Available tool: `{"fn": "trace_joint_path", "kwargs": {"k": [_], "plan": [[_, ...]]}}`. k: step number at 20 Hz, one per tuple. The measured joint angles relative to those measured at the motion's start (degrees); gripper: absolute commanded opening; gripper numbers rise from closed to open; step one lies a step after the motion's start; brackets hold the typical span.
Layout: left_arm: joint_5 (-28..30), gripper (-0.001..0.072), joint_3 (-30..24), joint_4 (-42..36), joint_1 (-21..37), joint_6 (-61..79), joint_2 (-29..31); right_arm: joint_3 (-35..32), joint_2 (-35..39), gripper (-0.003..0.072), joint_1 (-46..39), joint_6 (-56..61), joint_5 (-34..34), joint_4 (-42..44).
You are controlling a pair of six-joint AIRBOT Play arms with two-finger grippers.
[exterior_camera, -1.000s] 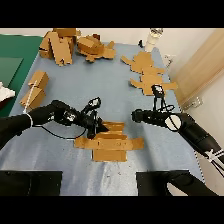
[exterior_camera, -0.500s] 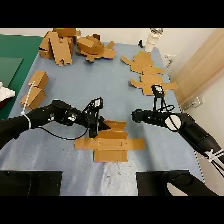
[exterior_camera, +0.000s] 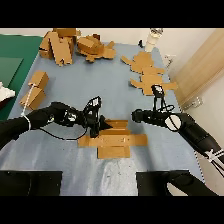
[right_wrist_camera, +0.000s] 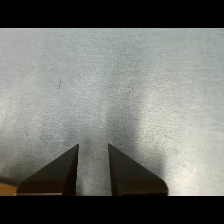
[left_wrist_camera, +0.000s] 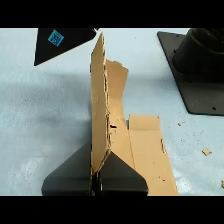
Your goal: Fold the box.
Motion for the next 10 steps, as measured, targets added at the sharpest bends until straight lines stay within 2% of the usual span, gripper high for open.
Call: {"fn": "trace_joint_path", "kwargs": {"k": [10], "plan": [[1.6,0.0014,-1.29,2.19,0.0,-0.66,-0.04,0.04,0.13,0.0283,0.0,-0.52,0.02,-0.24]]}}
